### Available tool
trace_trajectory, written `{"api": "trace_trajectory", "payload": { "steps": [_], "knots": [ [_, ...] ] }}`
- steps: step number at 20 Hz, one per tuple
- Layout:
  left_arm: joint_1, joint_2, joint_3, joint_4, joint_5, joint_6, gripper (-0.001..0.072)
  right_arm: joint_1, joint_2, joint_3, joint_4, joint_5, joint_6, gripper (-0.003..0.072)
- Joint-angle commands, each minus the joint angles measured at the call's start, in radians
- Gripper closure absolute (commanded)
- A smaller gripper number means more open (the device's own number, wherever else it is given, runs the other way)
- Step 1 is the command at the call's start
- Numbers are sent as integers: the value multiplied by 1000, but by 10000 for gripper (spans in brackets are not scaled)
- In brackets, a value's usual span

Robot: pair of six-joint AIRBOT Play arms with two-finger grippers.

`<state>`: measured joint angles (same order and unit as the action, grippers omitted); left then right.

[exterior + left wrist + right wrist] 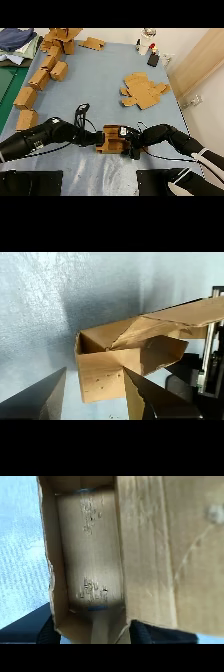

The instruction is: Fold the box.

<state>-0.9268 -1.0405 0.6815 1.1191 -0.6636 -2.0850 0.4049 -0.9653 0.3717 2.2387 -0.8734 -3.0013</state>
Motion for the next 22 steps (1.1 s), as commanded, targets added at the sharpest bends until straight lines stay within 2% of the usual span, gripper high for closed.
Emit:
{"api": "trace_trajectory", "payload": {
  "steps": [1,6,12,22],
  "knots": [
    [-76,-65,58,115,-34,-125,185,0,0,1,0,0,0,169],
    [-96,-152,141,124,-97,-144,185,0,0,1,0,0,0,169],
    [-122,-182,198,292,-206,-325,185,0,0,1,0,0,0,169],
    [-146,-217,230,295,-236,-367,184,0,0,1,0,0,0,169]
  ]
}}
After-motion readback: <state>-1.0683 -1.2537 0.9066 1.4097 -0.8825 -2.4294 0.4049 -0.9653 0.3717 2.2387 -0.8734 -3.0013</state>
